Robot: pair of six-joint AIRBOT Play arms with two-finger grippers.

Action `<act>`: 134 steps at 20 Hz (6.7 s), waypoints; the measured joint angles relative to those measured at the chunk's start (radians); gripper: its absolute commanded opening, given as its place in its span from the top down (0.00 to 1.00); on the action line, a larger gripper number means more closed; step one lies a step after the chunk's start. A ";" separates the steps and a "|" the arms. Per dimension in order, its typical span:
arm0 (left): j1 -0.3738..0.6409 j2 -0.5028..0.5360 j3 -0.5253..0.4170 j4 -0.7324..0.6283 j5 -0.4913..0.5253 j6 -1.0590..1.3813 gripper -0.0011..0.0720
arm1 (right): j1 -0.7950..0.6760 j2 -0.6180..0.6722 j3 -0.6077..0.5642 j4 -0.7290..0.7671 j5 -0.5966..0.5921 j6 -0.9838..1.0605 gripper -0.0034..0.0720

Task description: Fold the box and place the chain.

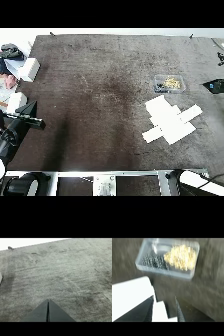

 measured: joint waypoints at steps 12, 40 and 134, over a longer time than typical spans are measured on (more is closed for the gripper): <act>0.000 0.000 0.000 0.000 0.000 0.000 0.97 | -0.019 -0.455 0.395 -0.287 0.290 0.051 0.42; 0.000 0.000 0.000 0.000 0.000 0.000 0.97 | -0.012 -0.648 0.273 -0.153 0.602 0.050 0.96; -0.109 -2.056 1.721 -0.227 -1.287 -0.072 0.54 | 0.928 -0.119 -0.491 0.698 -0.755 -0.075 0.97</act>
